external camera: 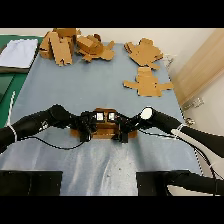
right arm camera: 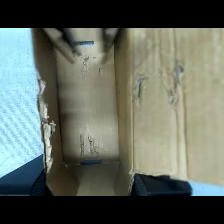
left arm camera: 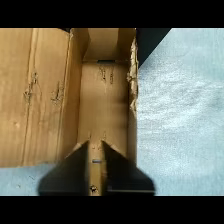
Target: Fold the box.
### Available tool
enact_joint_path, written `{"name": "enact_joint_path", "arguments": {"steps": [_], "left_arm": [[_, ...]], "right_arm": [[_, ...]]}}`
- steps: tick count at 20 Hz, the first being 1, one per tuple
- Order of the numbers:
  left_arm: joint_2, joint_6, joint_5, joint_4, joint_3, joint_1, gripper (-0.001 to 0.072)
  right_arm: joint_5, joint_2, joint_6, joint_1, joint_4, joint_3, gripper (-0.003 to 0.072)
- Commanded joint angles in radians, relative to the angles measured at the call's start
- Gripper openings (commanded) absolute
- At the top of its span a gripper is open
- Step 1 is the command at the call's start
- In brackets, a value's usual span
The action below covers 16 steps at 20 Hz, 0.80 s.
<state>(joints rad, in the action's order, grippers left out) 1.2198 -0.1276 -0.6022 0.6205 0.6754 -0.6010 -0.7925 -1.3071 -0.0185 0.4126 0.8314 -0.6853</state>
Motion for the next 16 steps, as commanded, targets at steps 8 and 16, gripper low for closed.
{"name": "enact_joint_path", "arguments": {"steps": [8, 16], "left_arm": [[-0.172, 0.426, -0.064, 0.308, 0.001, 0.179, 0.0030], [-0.200, 1.275, -0.162, 0.401, -0.018, 0.462, 0.0015]], "right_arm": [[0.000, -0.001, 0.000, 0.001, -0.002, -0.001, 0.0526], [0.000, -0.001, 0.000, 0.001, -0.002, -0.001, 0.0525]]}}
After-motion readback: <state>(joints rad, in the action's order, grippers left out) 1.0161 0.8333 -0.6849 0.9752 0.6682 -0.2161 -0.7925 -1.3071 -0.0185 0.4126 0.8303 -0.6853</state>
